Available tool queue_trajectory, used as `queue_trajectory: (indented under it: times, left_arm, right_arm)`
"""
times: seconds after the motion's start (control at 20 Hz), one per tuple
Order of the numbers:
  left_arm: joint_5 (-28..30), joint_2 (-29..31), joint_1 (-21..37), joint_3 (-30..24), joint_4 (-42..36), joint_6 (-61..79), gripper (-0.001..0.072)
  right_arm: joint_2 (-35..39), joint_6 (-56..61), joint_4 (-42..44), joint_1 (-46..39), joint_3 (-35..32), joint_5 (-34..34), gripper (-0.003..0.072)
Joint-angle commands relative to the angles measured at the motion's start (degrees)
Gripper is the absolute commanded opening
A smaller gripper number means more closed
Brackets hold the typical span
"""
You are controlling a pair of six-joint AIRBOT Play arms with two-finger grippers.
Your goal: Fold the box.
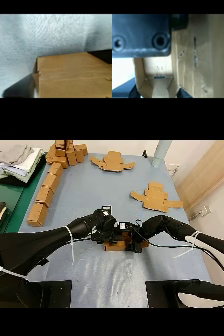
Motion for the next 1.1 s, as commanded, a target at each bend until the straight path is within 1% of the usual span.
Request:
queue_trajectory:
  times: [0.0, 0.15, 0.35, 0.4, 0.45, 0.5, 0.55, 0.6, 0.65, 0.95, 1.05]
  left_arm:
    - [-0.15, -0.42, 0.76, 0.09, -1.97, 0.07, 0.0193]
    - [-1.68, -0.98, 0.92, 0.07, -1.66, 0.07, 0.0186]
    - [-1.73, -1.11, 0.92, 0.07, -1.64, 0.00, 0.0189]
    - [-1.92, -1.11, 0.92, 0.07, -1.46, 0.00, 0.0207]
    - [-2.05, -1.11, 0.92, 0.07, -1.40, -0.17, 0.0412]
    - [-2.29, -1.11, 0.94, 0.07, -1.09, -1.86, 0.0542]
    - [-2.49, -1.11, 0.94, 0.07, -0.31, -3.82, 0.0539]
    - [-2.71, -1.11, 0.94, 0.07, 0.74, -4.48, 0.0442]
    - [-2.91, -1.11, 0.94, 0.07, 1.55, -4.46, 0.0409]
    - [-2.99, -1.11, 0.70, 0.07, 2.93, -4.22, 0.0405]
    - [-3.06, -1.11, -0.07, 0.07, 5.18, -4.33, 0.0405]
  right_arm:
    - [0.04, 0.02, 0.00, -0.02, 0.04, 0.02, 0.0453]
    - [0.04, 0.02, 0.00, -0.02, 0.04, 0.02, 0.0454]
    - [0.04, 0.02, 0.00, -0.02, 0.04, 0.02, 0.0454]
    - [0.04, 0.02, 0.00, -0.02, 0.04, 0.02, 0.0453]
    - [0.04, 0.02, 0.00, -0.02, 0.04, 0.02, 0.0454]
    - [0.04, 0.02, 0.00, -0.02, 0.04, 0.02, 0.0453]
    - [0.04, 0.02, 0.00, -0.02, 0.04, 0.02, 0.0454]
    - [0.04, 0.02, 0.00, -0.02, 0.04, 0.02, 0.0454]
    - [0.04, 0.02, 0.00, -0.02, 0.04, 0.02, 0.0454]
    - [0.04, 0.02, 0.00, -0.02, 0.04, 0.02, 0.0454]
    - [0.04, 0.02, 0.00, -0.02, 0.04, 0.00, 0.0453]
